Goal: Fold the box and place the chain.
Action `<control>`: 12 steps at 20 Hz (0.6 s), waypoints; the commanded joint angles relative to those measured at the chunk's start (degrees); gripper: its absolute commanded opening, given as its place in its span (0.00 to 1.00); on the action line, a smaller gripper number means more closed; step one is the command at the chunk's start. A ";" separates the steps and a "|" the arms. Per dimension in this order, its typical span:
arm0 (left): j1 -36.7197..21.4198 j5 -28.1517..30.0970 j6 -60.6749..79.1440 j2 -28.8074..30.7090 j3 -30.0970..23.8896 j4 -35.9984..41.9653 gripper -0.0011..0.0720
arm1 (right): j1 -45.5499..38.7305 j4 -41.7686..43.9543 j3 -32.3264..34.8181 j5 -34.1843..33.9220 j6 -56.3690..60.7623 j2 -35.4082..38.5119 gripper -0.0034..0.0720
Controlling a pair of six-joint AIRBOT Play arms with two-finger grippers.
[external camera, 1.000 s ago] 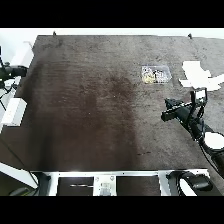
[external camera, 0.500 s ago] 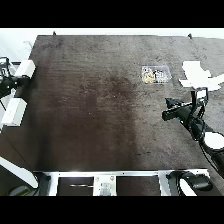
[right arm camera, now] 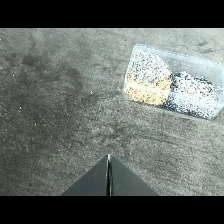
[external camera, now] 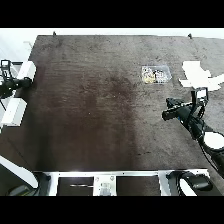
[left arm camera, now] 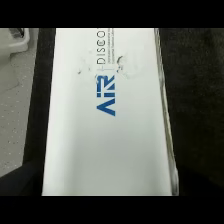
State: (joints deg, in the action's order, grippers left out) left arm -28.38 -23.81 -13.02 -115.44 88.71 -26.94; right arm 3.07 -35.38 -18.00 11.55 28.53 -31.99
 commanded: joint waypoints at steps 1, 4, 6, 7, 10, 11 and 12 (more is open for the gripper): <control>-0.07 0.66 0.02 0.28 0.07 -0.04 1.00 | -0.04 0.00 0.02 0.00 0.00 -0.02 0.05; -0.07 0.24 0.00 1.42 0.09 -0.13 1.00 | -0.04 0.00 0.02 0.00 0.00 -0.02 0.45; -0.07 -2.21 -0.04 1.57 0.70 -0.11 1.00 | -0.02 0.00 0.02 0.00 0.00 -0.02 0.61; -0.07 -3.32 -0.07 1.64 0.76 -0.09 1.00 | -0.04 0.00 0.02 0.00 0.00 -0.02 0.62; -0.09 -4.61 -0.46 1.64 0.76 -0.11 1.00 | -0.02 0.00 0.02 0.02 0.00 -0.02 0.76; -0.09 -4.39 -0.46 1.64 0.76 -0.13 1.00 | -0.02 0.00 0.02 0.02 0.00 0.00 0.76; -0.09 -4.46 -0.46 1.84 0.74 -0.11 1.00 | -0.02 0.00 0.02 0.02 0.00 0.00 0.76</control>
State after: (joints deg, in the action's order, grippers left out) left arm -28.40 -27.20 -13.23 -113.82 89.38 -27.05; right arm 3.07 -35.38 -18.00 11.53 28.53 -31.99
